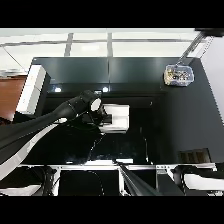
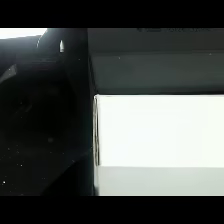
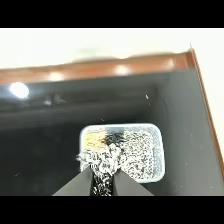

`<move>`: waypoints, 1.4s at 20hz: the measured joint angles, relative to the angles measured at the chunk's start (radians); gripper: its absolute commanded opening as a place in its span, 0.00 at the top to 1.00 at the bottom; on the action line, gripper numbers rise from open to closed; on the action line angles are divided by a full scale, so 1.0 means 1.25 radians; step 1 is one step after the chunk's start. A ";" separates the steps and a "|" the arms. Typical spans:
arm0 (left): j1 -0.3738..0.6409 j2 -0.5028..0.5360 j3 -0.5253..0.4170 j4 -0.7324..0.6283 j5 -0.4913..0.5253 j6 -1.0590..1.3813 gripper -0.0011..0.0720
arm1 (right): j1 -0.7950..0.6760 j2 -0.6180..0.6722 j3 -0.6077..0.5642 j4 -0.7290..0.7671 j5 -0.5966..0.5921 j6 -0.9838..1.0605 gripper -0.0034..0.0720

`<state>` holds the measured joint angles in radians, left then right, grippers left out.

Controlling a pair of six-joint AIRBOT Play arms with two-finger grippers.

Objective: Fold the box and place the chain.

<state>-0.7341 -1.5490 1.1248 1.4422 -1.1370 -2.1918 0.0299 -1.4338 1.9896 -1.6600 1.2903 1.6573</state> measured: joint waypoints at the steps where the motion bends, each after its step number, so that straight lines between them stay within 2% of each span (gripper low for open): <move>1: 0.000 0.000 0.000 0.000 0.000 0.000 0.95 | 0.002 0.042 -0.011 0.018 0.006 -0.015 0.93; 6: 0.000 0.000 0.000 -0.005 0.000 0.000 0.95 | 0.014 0.236 -0.055 0.163 0.027 -0.079 0.93; 10: 0.000 0.000 0.000 -0.007 0.000 0.000 0.95 | 0.028 0.311 -0.065 0.284 0.095 -0.100 0.93; 13: 0.000 0.000 0.000 -0.008 0.000 0.000 0.95 | 0.043 0.329 -0.072 0.371 0.171 -0.118 0.93; 17: 0.000 0.000 0.000 -0.008 0.000 0.000 0.95 | 0.067 0.336 -0.100 0.461 0.217 -0.151 0.93; 28: 0.000 0.000 0.000 -0.009 0.001 0.000 0.95 | 0.092 0.314 -0.144 0.618 0.238 -0.177 0.93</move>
<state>-0.7341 -1.5490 1.1248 1.4315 -1.1355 -2.1918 0.1452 -1.0416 1.8095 -0.8879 1.5883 1.4361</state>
